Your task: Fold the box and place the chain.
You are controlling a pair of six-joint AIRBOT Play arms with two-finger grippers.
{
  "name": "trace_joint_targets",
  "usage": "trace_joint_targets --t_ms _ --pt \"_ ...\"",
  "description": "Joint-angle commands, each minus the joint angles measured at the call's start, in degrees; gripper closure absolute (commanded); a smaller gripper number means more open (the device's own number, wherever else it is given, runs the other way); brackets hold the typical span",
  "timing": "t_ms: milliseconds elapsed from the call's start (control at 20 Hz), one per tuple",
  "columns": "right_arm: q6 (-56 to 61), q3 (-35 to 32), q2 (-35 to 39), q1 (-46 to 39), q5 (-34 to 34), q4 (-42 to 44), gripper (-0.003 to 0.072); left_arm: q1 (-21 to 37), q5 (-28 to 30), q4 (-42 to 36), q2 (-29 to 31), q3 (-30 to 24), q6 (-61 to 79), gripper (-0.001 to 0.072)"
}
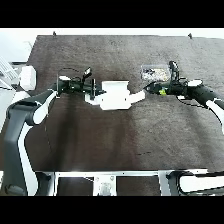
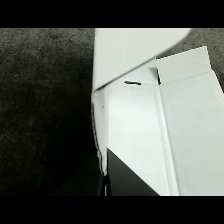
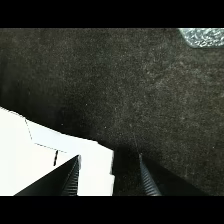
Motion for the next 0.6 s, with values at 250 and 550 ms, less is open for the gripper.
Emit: trace_joint_targets --t_ms 250,550 --pt "-2.93 -0.04 1.01 -0.04 0.48 0.11 0.0235 0.0 0.11 0.39 0.0 -0.04 -0.07 0.0688" --pt "-12.5 -6.58 10.51 3.72 1.05 0.22 0.0309 0.0 -1.07 0.11 0.0 -0.04 -0.04 0.0688"
